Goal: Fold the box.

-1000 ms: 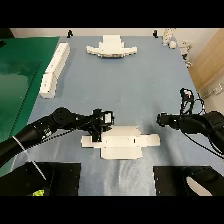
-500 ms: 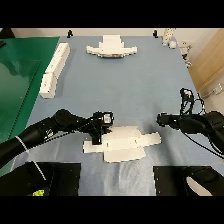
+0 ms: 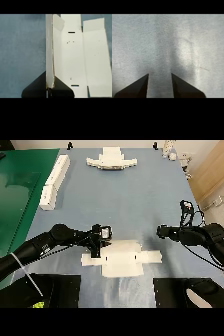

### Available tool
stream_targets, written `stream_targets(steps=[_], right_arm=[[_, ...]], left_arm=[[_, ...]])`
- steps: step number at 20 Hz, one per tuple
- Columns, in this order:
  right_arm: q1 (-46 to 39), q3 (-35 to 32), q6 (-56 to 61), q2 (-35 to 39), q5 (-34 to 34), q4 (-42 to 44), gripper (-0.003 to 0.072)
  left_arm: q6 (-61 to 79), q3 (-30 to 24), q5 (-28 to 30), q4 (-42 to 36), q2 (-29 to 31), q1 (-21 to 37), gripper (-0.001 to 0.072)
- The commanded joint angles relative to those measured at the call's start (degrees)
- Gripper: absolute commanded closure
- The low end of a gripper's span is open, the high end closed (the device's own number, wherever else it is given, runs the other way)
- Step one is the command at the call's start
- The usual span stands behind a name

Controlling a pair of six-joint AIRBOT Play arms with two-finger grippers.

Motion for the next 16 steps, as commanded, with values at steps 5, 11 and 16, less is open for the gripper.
stream_targets(steps=[5,11,16], right_arm=[[-0.02,0.02,0.02,-0.02,0.02,0.02,0.0217],[-0.04,0.04,0.02,-0.02,0.02,0.70,0.0217],[-0.04,0.04,0.02,-0.02,0.02,0.87,0.0217]], left_arm=[[3.91,-5.53,13.35,-1.29,11.32,-7.82,0.0699],[3.69,-12.68,22.47,-1.33,10.19,-15.87,0.0696],[3.26,-12.22,25.29,-1.36,9.55,-15.96,0.0694]])
